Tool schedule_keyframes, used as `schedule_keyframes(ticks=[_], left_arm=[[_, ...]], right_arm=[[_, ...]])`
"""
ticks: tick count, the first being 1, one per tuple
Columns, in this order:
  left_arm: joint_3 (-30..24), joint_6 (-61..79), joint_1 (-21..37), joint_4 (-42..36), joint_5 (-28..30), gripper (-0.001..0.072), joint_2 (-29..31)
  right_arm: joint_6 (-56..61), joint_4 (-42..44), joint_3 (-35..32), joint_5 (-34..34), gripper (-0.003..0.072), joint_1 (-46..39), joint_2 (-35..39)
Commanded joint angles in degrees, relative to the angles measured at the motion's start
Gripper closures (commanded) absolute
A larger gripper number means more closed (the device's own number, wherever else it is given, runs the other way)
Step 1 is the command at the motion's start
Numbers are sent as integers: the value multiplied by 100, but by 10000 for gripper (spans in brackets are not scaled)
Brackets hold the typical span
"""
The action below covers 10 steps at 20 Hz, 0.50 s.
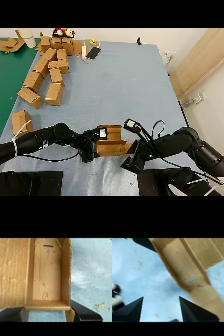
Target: Fold the box.
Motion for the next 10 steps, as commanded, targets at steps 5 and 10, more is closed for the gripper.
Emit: schedule_keyframes(ticks=[5, 10], left_arm=[[-2, 0, 0, 0, 0, 258, 2], [-2, 0, 2, 0, 2, 259, 2]], right_arm=[[2780, 699, 0, 791, 337, 9, -20], [2413, 662, 474, 1902, 684, -221, -1134]])
